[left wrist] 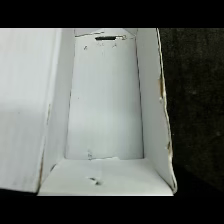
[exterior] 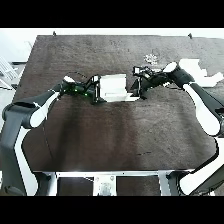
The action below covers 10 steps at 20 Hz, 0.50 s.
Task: Fold the box and place the chain.
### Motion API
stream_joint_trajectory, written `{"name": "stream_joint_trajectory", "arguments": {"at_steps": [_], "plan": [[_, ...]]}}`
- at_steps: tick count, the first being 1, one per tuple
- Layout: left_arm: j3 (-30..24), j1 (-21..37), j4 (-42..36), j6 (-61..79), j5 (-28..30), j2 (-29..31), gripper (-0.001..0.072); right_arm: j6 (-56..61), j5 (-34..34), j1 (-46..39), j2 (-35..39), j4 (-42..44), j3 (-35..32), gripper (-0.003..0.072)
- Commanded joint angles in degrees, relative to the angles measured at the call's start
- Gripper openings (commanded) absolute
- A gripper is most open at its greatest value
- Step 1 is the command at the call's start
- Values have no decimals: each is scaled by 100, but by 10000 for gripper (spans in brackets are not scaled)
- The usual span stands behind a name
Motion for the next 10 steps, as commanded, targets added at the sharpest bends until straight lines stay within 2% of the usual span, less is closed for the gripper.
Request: {"name": "stream_joint_trajectory", "arguments": {"at_steps": [1,3,4,7,10], "plan": [[0,-2,-2,0,-2,-2,471,-238,-236,146,-90,42,-7,440],[0,-2,-2,-2,0,-2,471,-240,-348,175,-94,46,-7,430],[0,-2,-4,0,0,0,471,-236,-348,199,-94,48,-7,346],[0,-2,-4,0,0,-2,471,-240,-350,280,-133,190,-7,269],[0,-2,-7,-2,2,0,471,-240,-367,378,-236,522,4,267]]}}
